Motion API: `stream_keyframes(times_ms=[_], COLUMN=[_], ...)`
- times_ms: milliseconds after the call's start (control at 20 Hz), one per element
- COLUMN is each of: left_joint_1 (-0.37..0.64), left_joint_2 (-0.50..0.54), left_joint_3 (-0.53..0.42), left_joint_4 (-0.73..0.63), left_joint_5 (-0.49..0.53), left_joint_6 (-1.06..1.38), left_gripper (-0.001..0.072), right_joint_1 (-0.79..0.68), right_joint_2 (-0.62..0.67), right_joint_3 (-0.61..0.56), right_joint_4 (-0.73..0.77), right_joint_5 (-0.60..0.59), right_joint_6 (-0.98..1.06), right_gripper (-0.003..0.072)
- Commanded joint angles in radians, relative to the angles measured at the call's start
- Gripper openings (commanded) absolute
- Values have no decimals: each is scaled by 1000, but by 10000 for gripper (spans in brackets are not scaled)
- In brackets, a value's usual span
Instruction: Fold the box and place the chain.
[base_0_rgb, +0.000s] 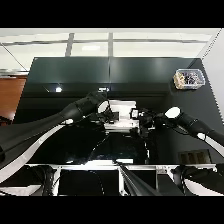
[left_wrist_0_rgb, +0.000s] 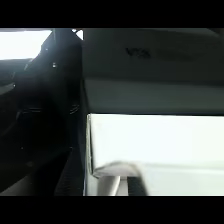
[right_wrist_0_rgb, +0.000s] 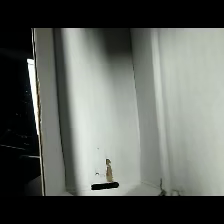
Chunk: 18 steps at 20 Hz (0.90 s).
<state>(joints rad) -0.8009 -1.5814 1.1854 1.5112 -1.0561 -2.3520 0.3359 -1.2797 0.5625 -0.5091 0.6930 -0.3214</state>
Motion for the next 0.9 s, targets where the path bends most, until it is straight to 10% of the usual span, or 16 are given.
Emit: stream_keyframes(times_ms=[0, 150, 300, 450, 650, 700, 800, 850], left_joint_1=[-5, -5, -5, 3, 12, 11, 11, 11], left_joint_2=[-3, -3, -3, -3, -3, -3, -3, -3], left_joint_3=[6, 6, 6, 6, 6, 6, 6, 6], left_joint_4=[29, 28, 21, 5, 3, 3, -6, -5], left_joint_5=[-14, -7, -9, -16, -34, -29, -15, -14], left_joint_6=[-32, -26, -6, -16, -15, -13, -10, -8], left_gripper=[240, 28, 29, 402, 403, 355, 28, 28], right_joint_1=[1, 1, 1, 1, 1, 1, 1, 1], right_joint_2=[0, 0, 0, 0, 0, 0, 0, 0], right_joint_3=[0, 0, 0, 0, 0, 0, 0, 0], right_joint_4=[0, 0, 0, 0, 0, 0, 0, 0], right_joint_5=[1, 1, 1, 1, 1, 1, 1, 1], right_joint_6=[-1, -1, -1, -1, 0, 0, 0, 0], right_gripper=[473, 473, 473, 473, 473, 473, 473, 473])
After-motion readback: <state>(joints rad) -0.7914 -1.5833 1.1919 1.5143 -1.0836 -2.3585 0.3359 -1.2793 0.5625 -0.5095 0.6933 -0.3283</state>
